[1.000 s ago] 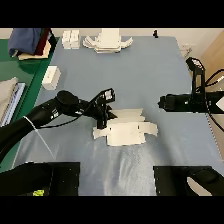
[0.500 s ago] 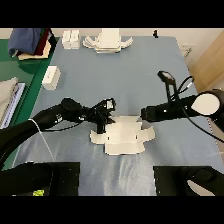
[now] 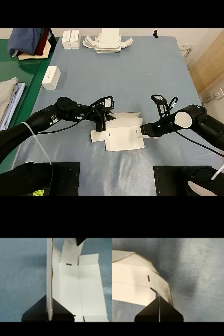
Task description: Fold the box.
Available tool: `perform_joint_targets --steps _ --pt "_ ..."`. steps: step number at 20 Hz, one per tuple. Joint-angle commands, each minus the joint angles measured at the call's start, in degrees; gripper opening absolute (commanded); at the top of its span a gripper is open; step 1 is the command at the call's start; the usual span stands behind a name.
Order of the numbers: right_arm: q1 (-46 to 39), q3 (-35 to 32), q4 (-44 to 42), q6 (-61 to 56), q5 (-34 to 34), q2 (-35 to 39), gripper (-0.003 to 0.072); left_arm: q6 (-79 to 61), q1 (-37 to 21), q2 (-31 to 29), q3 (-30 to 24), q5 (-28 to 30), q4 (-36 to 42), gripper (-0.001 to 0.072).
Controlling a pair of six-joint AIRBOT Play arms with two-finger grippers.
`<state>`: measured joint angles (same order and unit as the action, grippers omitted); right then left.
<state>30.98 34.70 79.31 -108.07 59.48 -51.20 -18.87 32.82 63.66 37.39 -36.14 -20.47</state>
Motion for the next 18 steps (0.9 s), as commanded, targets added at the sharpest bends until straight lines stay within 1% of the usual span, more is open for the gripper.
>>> perform_joint_targets --steps 1,3,6,9,11,12,14,16,18 --pt "0.1 -0.9 6.7 -3.1 -1.7 -2.4 0.0002 0.0 0.0 -2.5 0.1 -0.3 0.4 0.0012" --pt "0.1 -0.9 8.4 -3.9 -4.5 -3.8 0.0002 0.0 0.0 -2.5 0.0 -0.7 0.8 0.0012" --pt "0.1 -0.7 8.3 -5.1 -8.5 -4.3 0.0002 0.0 0.1 -2.5 -0.2 -2.0 1.2 0.0012" --pt "0.1 -0.7 8.3 -6.1 -8.7 -4.3 0.0002 0.0 0.1 -2.3 -0.6 -2.0 2.8 0.0012" --pt "0.1 -0.7 8.2 -6.1 -8.8 -4.3 0.0003 0.0 0.3 -1.1 -0.7 -1.9 2.8 0.0012" --pt "0.1 -0.7 6.6 -5.9 -8.7 -4.0 0.0002 0.0 0.4 -0.1 -0.7 -1.9 2.8 0.0012" --pt "0.2 -0.3 2.8 -5.2 -8.5 -2.6 0.0003 -0.2 1.0 2.6 -0.7 -1.8 2.8 0.0012" --pt "0.2 -0.3 2.2 -5.3 -8.5 -0.2 0.0002 -0.3 2.0 4.5 -0.7 -1.6 2.9 0.0012" --pt "0.1 -0.3 2.8 -5.3 -7.9 1.4 0.0002 -0.2 3.1 4.6 -0.7 -0.3 2.9 0.0012"
